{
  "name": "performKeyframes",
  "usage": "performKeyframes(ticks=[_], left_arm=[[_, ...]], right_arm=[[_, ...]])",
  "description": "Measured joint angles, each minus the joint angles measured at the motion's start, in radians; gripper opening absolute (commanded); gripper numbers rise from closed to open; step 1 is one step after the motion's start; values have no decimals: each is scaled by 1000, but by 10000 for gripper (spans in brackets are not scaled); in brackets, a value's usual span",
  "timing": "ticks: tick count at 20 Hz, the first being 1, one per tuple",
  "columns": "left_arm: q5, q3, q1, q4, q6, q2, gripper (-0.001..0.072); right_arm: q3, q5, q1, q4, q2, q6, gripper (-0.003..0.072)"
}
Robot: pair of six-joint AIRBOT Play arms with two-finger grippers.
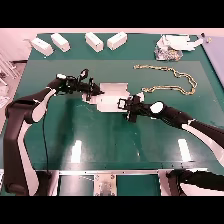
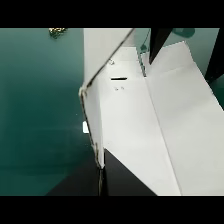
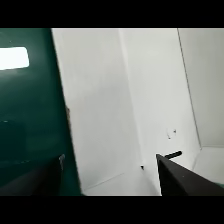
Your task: Fold the box and place the chain.
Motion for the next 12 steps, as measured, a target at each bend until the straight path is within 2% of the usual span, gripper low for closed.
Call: performKeyframes(ticks=[7, 12], left_arm=[[-1, 0, 0, 0, -1, 0, 19], [-1, 0, 0, 0, -2, 0, 19]], right_arm=[[65, -55, -8, 17, -10, -8, 674], [87, -50, -50, 21, -11, -12, 674]])
